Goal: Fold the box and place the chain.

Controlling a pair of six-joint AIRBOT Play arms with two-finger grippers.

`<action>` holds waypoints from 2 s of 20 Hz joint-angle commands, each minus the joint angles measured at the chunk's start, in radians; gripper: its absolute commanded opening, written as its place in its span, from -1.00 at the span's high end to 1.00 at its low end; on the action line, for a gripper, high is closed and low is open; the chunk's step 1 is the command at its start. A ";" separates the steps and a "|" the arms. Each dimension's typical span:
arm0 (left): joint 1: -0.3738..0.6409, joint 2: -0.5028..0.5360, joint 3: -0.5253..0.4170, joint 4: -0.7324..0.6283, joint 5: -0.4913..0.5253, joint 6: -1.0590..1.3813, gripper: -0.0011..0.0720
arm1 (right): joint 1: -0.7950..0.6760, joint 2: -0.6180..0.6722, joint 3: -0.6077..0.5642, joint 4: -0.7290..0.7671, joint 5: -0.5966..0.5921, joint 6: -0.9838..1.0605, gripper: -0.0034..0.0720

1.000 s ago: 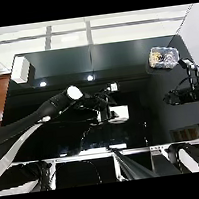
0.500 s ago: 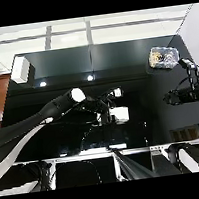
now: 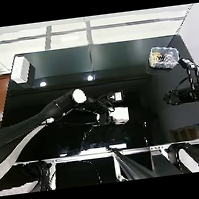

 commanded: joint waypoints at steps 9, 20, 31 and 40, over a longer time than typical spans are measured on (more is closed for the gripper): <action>0.185 0.198 0.045 0.529 -0.066 -0.753 0.18 | 0.000 0.001 0.001 0.002 -0.005 0.000 0.87; 1.148 0.298 -0.034 0.606 -0.312 -1.124 0.17 | 0.000 0.000 -0.001 0.006 -0.034 0.001 0.87; 1.242 0.132 0.066 0.582 -0.008 -1.013 0.17 | 0.000 0.000 -0.001 0.010 -0.088 0.028 0.87; 1.179 -0.016 0.174 0.589 0.092 -0.983 0.16 | 0.000 0.000 -0.001 0.028 -0.130 0.071 0.87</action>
